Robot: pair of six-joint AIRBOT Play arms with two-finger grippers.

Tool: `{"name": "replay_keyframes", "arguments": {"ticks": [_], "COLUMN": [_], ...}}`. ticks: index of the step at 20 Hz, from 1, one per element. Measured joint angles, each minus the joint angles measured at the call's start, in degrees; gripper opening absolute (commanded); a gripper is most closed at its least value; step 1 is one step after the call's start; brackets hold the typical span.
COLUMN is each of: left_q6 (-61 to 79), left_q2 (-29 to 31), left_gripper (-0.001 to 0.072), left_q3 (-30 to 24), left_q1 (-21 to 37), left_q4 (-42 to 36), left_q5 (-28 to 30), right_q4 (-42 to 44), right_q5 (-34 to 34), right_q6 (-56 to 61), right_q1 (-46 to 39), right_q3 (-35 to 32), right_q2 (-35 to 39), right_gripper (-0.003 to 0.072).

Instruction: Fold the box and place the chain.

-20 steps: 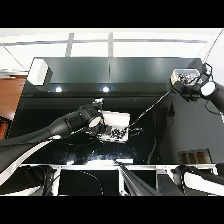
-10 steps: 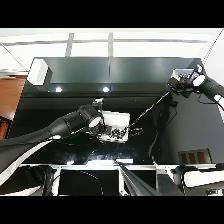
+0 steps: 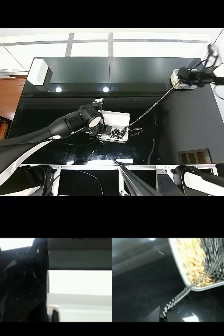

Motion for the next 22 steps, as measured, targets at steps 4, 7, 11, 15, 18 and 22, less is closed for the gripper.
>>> {"name": "replay_keyframes", "arguments": {"ticks": [4, 7, 11, 15, 18, 22], "left_q6": [0.0, 0.0, 0.0, 0.0, 0.0, 0.0], "left_q2": [0.0, 0.0, 0.0, 0.0, 0.0, 0.0], "left_gripper": [0.0031, 0.0031, 0.0031, 0.0032, 0.0031, 0.0031], "left_q3": [0.0, 0.0, 0.0, 0.0, 0.0, 0.0], "left_q1": [0.0, 0.0, 0.0, 0.0, 0.0, 0.0], "left_q4": [0.0, 0.0, 0.0, 0.0, 0.0, 0.0], "left_q5": [0.0, 0.0, 0.0, 0.0, 0.0, 0.0], "right_q4": [0.5, 2.6, 6.9, 15.3, 20.6, 24.4], "right_q5": [9.1, 19.1, 29.5, 29.9, 25.6, 19.8], "right_q6": [-2.7, -4.6, -5.7, -6.1, -5.8, -5.7], "right_q1": [0.1, 1.5, 8.0, 18.7, 27.4, 36.4], "right_q3": [0.1, -0.2, -2.6, -7.7, -10.5, -11.8], "right_q2": [14.1, 22.2, 28.0, 29.6, 29.2, 26.3], "right_gripper": [0.0034, 0.0034, 0.0035, 0.0035, 0.0035, 0.0035]}}
